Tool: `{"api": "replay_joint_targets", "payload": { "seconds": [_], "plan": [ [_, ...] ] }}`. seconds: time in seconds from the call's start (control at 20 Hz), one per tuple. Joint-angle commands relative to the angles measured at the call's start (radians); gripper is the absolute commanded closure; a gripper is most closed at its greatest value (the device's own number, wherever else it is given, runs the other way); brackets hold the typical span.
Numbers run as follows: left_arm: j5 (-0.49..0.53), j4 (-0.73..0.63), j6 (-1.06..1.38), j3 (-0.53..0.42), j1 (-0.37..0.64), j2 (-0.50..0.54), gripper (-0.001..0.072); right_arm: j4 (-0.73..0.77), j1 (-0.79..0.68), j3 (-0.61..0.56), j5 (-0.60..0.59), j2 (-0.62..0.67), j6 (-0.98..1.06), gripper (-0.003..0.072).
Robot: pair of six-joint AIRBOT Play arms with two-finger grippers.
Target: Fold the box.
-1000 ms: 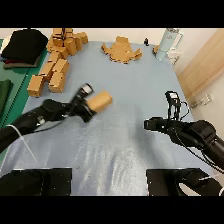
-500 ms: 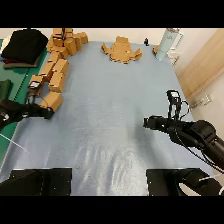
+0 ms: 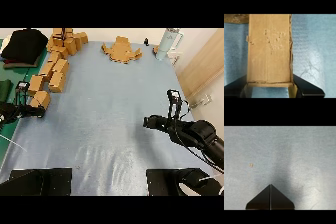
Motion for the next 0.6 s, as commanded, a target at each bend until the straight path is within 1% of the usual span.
{"api": "replay_joint_targets", "payload": {
  "seconds": [0.0,0.1,0.2,0.3,0.4,0.5,0.55],
  "plan": [
    [0.021,0.004,-0.005,0.0,-0.003,-0.002,0.026,0.001,0.0,0.0,0.001,0.001,0.0,0.0678],
    [0.021,0.004,-0.009,0.0,-0.003,-0.003,0.0258,0.001,0.0,0.0,0.001,0.0,0.0,0.0678],
    [0.018,0.002,-0.013,0.0,-0.003,-0.013,0.0014,0.001,0.0,0.0,0.002,0.001,0.0,0.0678],
    [-0.004,0.005,-0.013,0.0,-0.002,-0.024,0.0014,0.001,0.0,0.0,0.002,0.001,0.0,0.0678],
    [-0.047,0.041,-0.019,0.002,0.001,-0.016,0.0014,0.001,0.0,0.0,0.002,0.001,0.0,0.0678],
    [-0.178,0.143,-0.117,0.033,0.03,0.023,0.0014,0.001,0.0,0.0,0.002,0.001,0.0,0.0678],
    [-0.274,0.198,-0.187,0.06,0.052,0.047,0.0014,0.001,0.0,0.0,0.001,0.0,0.0,0.0678]
  ]
}}
